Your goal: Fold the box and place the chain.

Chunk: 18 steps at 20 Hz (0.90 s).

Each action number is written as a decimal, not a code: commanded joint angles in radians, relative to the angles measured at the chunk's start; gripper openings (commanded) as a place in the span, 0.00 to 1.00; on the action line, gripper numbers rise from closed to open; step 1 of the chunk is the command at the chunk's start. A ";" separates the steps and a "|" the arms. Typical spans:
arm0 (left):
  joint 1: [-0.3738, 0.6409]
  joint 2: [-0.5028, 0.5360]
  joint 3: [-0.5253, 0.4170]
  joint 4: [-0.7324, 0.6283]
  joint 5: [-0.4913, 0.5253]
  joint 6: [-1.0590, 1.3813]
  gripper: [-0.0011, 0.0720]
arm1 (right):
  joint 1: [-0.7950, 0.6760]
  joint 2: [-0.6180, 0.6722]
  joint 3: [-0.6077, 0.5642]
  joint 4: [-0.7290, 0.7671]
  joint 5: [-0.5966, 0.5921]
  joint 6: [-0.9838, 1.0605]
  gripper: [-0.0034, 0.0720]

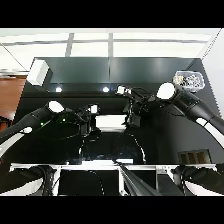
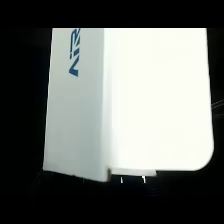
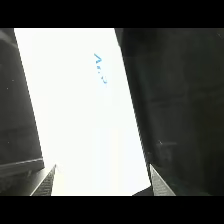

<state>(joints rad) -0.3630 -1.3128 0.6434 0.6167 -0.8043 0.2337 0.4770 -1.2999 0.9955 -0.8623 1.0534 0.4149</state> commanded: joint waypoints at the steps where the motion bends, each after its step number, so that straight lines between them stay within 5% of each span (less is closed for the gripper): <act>1: 0.000 -0.001 0.001 0.000 -0.001 0.002 0.59 | 0.011 -0.017 -0.002 -0.003 -0.005 -0.039 0.91; 3: -0.001 -0.001 0.001 0.000 -0.001 0.001 0.59 | 0.013 -0.033 -0.002 -0.002 -0.002 -0.038 0.67; 5: -0.001 -0.001 0.001 0.000 -0.004 0.001 0.59 | 0.018 -0.036 -0.002 0.000 -0.005 -0.039 0.66; 7: 0.000 -0.001 0.001 0.000 -0.004 0.002 0.59 | 0.019 -0.036 -0.002 0.000 -0.003 -0.038 0.45; 18: 0.000 -0.001 0.001 0.000 -0.004 0.002 0.59 | 0.019 -0.035 -0.002 -0.002 -0.010 -0.018 0.44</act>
